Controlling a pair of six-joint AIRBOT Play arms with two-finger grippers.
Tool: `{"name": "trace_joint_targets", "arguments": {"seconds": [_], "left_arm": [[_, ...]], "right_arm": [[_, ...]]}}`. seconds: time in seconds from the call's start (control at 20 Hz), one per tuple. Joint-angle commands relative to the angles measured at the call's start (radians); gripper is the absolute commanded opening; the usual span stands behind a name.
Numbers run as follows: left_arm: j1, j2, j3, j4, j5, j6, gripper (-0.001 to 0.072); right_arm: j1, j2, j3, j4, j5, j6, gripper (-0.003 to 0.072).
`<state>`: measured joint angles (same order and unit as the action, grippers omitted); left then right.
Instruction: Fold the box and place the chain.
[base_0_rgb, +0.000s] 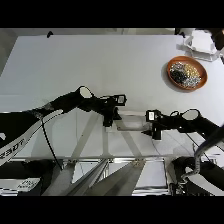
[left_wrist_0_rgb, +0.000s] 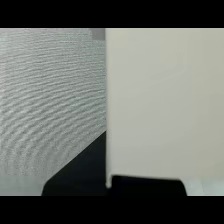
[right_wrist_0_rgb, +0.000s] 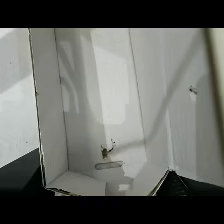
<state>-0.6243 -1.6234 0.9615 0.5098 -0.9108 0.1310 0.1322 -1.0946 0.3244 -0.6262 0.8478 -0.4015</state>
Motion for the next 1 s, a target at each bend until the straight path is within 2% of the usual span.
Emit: {"name": "trace_joint_targets", "arguments": {"seconds": [0.0, 0.15, 0.25, 0.45, 0.55, 0.65, 0.75, 0.95], "left_arm": [[-0.001, 0.000, 0.000, 0.000, 0.001, 0.000, 0.0011], [-0.001, 0.000, 0.000, 0.000, 0.001, 0.000, 0.0011], [-0.001, 0.000, 0.000, 0.000, 0.001, 0.000, 0.0011], [-0.001, 0.000, 0.000, 0.000, 0.001, -0.001, 0.0011], [-0.001, 0.000, 0.000, 0.000, 0.001, 0.000, 0.0011], [-0.001, 0.000, 0.000, 0.000, 0.001, 0.000, 0.0011], [-0.001, 0.000, 0.000, 0.000, 0.001, 0.000, 0.0011], [-0.001, 0.000, 0.000, 0.000, 0.001, 0.000, 0.0011]], "right_arm": [[0.001, -0.001, 0.000, -0.028, -0.008, 0.000, 0.0515], [0.001, -0.001, 0.000, -0.028, -0.011, 0.000, 0.0512], [0.001, -0.001, 0.000, -0.028, -0.011, 0.000, 0.0461], [0.001, -0.001, 0.000, -0.024, -0.028, 0.000, 0.0453], [0.001, -0.001, 0.000, -0.024, -0.029, 0.000, 0.0392], [0.001, -0.001, 0.000, -0.024, -0.030, 0.000, 0.0378], [0.001, -0.001, 0.000, -0.024, -0.030, 0.000, 0.0318], [0.001, 0.000, 0.000, -0.024, -0.031, 0.000, 0.0322]]}}
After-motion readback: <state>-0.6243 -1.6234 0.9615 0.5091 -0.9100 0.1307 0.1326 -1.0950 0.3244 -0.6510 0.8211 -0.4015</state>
